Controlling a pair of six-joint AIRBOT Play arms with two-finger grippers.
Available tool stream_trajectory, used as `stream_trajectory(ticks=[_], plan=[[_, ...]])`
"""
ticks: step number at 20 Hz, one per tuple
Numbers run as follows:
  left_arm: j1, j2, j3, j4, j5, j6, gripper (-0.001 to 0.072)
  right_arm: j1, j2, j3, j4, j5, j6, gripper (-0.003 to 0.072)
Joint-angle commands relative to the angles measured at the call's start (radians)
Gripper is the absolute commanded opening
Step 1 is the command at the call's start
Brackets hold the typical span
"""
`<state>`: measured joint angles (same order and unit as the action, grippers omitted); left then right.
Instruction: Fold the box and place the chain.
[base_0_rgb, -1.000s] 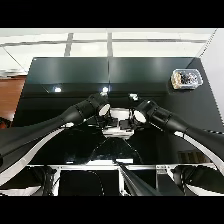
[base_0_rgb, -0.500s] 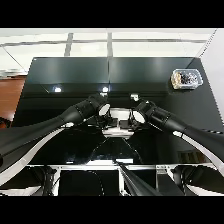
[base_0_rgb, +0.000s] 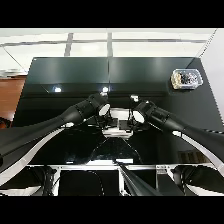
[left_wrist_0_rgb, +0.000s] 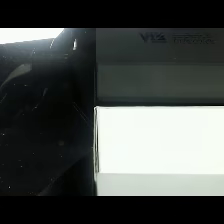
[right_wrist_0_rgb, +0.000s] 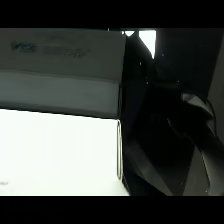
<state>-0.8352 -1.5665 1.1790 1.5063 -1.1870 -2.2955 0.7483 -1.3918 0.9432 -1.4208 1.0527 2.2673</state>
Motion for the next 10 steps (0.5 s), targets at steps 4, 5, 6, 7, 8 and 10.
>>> stream_trajectory(ticks=[4, 5, 6, 7, 8, 10], plan=[[0.001, 0.0, 0.001, 0.0, 0.0, -0.001, 0.0022, 0.0, -0.019, 0.0, 0.006, 0.008, 0.0, 0.0018], [0.001, 0.0, 0.001, 0.0, 0.0, -0.001, 0.0022, 0.0, -0.019, 0.0, 0.006, 0.008, 0.0, 0.0017], [0.001, 0.0, 0.001, 0.0, 0.0, -0.001, 0.0022, 0.0, -0.018, 0.0, 0.005, 0.008, 0.0, 0.0017], [0.001, 0.0, 0.001, 0.0, 0.0, -0.001, 0.0022, 0.0, -0.018, 0.0, 0.005, 0.008, 0.0, 0.0018], [0.001, 0.0, 0.001, 0.0, 0.0, -0.001, 0.0022, 0.0, -0.015, 0.0, 0.006, 0.009, 0.001, 0.0027], [0.001, 0.0, 0.001, 0.001, 0.001, -0.001, 0.0022, 0.0, -0.003, 0.008, 0.005, 0.032, -0.003, 0.038]])
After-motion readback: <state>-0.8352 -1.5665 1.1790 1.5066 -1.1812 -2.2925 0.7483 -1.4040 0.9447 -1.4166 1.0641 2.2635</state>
